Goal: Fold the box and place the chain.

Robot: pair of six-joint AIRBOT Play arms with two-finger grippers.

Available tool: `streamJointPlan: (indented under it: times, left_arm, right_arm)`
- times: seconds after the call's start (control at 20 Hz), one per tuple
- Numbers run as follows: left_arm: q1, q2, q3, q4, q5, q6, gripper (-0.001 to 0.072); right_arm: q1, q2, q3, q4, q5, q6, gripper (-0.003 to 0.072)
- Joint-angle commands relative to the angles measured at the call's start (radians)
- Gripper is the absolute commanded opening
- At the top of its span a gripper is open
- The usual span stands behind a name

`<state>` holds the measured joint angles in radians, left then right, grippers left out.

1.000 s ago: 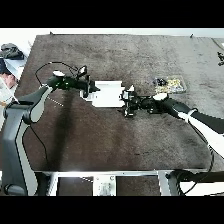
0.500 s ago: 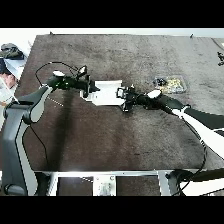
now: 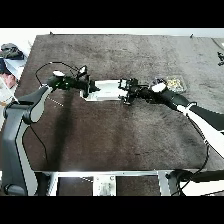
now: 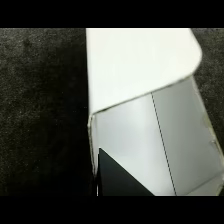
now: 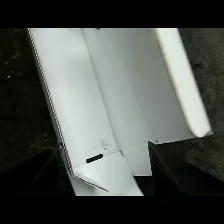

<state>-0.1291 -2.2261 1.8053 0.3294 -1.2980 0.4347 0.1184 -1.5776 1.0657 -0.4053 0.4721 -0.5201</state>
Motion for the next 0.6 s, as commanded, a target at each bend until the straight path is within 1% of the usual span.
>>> streamJointPlan:
  times: [0.0,0.1,0.25,0.4,0.55]
  left_arm:
    - [0.000,0.000,0.000,0.000,0.000,0.000,0.0014]
    - [0.000,0.000,0.000,0.000,0.001,0.000,0.0014]
    - [0.000,0.000,0.000,0.000,0.000,0.000,0.0014]
    - [0.000,0.000,0.000,0.000,0.000,0.000,0.0014]
    - [0.000,0.000,0.000,0.000,0.000,0.000,0.0014]
  right_arm:
    - [-0.005,-0.032,0.045,-0.016,0.009,0.025,0.0583]
    - [-0.014,-0.051,0.053,-0.026,0.026,0.028,0.0584]
    - [-0.052,-0.053,0.053,-0.026,0.089,0.028,0.0585]
    - [-0.080,-0.056,0.056,-0.025,0.105,0.027,0.0585]
    - [-0.087,-0.076,0.098,-0.026,0.174,0.027,0.0584]
